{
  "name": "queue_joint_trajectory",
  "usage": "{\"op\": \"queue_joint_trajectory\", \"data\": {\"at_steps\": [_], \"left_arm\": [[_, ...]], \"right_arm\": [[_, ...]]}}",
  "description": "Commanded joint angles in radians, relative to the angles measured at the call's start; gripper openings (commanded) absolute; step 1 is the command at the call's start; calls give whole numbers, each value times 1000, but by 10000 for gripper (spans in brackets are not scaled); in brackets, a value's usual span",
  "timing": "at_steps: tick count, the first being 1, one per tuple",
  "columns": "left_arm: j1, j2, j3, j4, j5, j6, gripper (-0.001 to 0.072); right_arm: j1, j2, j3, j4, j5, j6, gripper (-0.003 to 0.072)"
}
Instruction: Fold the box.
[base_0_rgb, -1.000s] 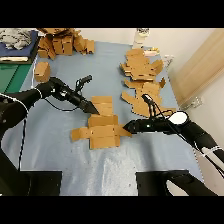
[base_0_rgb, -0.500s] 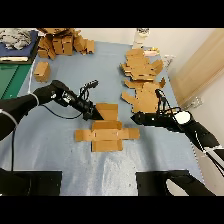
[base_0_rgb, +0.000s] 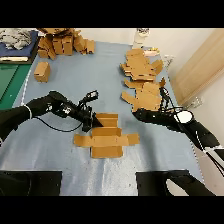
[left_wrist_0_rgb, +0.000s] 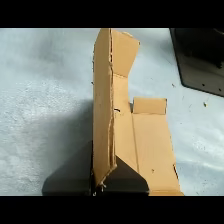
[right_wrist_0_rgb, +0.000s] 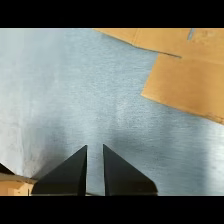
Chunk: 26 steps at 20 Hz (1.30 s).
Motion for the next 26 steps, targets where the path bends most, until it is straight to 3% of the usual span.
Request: {"op": "queue_joint_trajectory", "data": {"at_steps": [1,4,9,13,17,26], "left_arm": [[-12,8,-22,0,-18,13,13],[-15,31,-19,-8,-2,18,13],[-25,141,-14,-19,119,126,13],[-72,140,-40,-20,289,241,12],[-132,140,-71,-35,305,259,13],[-130,140,-155,-72,269,254,13]], "right_arm": [[9,-1,0,21,-3,1,153],[9,-1,0,21,-4,1,153],[9,-1,0,23,-5,1,153],[9,-1,0,33,-11,1,154],[9,-1,0,37,-14,1,153],[9,-1,0,40,-15,1,153]]}}
